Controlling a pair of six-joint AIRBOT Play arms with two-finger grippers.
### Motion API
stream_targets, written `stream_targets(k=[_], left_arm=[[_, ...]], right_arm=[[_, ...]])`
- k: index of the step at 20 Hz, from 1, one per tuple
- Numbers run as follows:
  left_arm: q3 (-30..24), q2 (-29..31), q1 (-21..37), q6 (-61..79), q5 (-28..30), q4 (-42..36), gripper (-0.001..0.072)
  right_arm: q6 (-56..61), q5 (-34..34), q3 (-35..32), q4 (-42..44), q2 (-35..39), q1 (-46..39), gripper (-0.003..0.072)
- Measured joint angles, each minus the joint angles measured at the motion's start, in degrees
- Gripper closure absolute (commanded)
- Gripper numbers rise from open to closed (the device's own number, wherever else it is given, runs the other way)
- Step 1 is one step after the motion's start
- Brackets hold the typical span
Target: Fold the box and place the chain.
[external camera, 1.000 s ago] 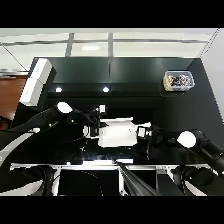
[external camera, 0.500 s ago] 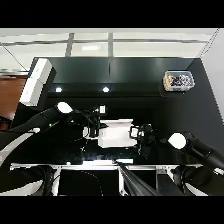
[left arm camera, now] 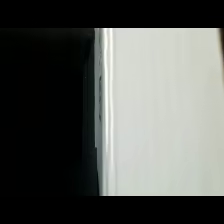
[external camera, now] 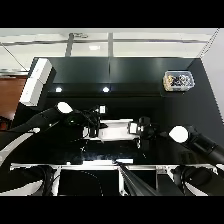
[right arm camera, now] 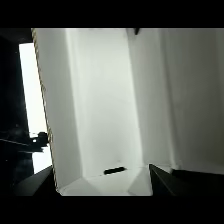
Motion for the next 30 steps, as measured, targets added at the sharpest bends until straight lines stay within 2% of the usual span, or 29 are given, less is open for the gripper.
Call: stream_targets(k=[4,14,23,30], left_arm=[[0.0,0.0,0.0,0.0,-0.1,0.0,0.0682],[0.0,0.0,0.0,0.0,-0.2,0.0,0.0681],[0.0,0.0,0.0,0.0,-0.2,0.0,0.0681],[0.0,0.0,0.0,0.0,-0.2,0.0,0.0681]], right_arm=[[-1.4,2.0,1.8,1.7,-0.7,-4.0,0.0002],[-14.5,4.8,2.4,13.2,-7.3,-7.0,0.0003],[-21.3,7.2,2.4,16.2,-14.7,-8.2,0.0003],[-22.5,7.1,2.4,16.3,-17.0,-8.2,0.0003]])
